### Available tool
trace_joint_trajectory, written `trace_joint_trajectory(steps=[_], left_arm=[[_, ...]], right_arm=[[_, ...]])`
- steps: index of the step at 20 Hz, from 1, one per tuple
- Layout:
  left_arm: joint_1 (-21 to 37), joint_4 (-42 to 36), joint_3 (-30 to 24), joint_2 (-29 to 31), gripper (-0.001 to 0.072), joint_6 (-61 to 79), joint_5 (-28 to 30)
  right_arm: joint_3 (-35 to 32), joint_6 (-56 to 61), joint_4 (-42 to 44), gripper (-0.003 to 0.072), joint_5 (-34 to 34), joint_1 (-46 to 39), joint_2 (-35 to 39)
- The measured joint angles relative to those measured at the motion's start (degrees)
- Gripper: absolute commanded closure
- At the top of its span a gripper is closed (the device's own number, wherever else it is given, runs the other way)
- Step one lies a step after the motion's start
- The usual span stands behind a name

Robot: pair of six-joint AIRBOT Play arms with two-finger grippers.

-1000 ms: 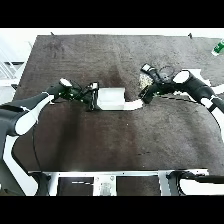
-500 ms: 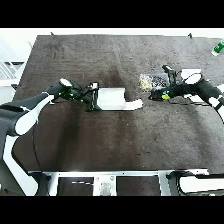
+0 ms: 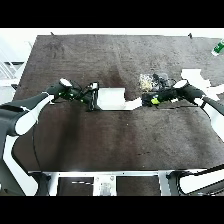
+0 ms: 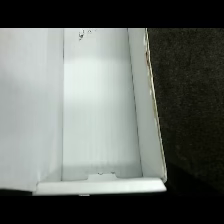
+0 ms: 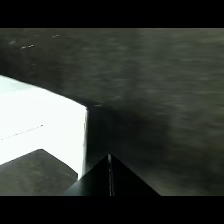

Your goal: Fold the box and place the chain.

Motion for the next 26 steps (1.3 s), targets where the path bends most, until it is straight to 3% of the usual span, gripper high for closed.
trace_joint_trajectory(steps=[5,8,11,16,26], left_arm=[[0.0,0.0,0.0,0.0,0.0093,0.0,0.0],[0.0,0.0,0.0,0.0,0.0093,0.0,0.0],[0.0,0.0,0.0,0.0,0.0093,0.0,0.0],[0.0,0.0,0.0,0.0,0.0093,0.0,0.0],[0.0,0.0,0.0,0.0,0.0093,0.0,0.0]], right_arm=[[1.1,-1.7,4.5,0.0672,1.9,3.1,-0.1],[2.2,-2.3,6.1,0.0537,2.8,4.3,0.6],[2.9,-2.4,6.9,0.0340,2.9,5.2,0.9],[3.3,-1.4,7.3,0.0275,2.8,6.4,1.1],[6.8,6.1,1.7,0.0274,1.3,10.5,1.1]])
